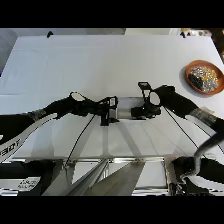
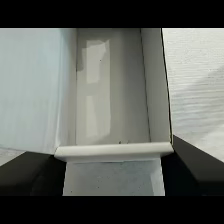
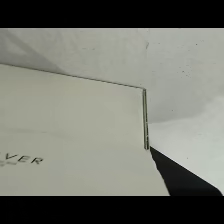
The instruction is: Fold the box and place the chain.
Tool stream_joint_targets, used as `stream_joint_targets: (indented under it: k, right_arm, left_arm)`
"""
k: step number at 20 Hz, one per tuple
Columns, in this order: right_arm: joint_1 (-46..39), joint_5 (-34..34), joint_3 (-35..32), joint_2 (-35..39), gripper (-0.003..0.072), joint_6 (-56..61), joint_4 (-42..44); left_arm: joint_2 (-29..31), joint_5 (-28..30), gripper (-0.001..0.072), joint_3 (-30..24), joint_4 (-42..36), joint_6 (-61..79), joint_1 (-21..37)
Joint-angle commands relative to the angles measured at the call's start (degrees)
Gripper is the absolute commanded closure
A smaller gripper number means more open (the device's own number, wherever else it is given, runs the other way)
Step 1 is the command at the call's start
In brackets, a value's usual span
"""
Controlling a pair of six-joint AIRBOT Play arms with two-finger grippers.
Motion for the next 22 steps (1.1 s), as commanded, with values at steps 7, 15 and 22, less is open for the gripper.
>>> stream_joint_targets:
  k: [7,15,22]
  right_arm:
    - [1.1,2.1,0.5,-1.1,0.0671,2.3,-1.4]
    - [-0.9,2.8,0.6,-0.8,0.0458,4.4,-2.7]
    - [-1.8,0.4,0.5,-0.8,0.0428,4.5,-3.4]
  left_arm:
    - [0.0,0.1,0.0574,0.0,0.0,0.0,0.0]
    - [0.0,0.1,0.0574,0.0,0.0,0.0,0.0]
    - [0.0,0.1,0.0574,0.0,0.0,0.0,0.0]
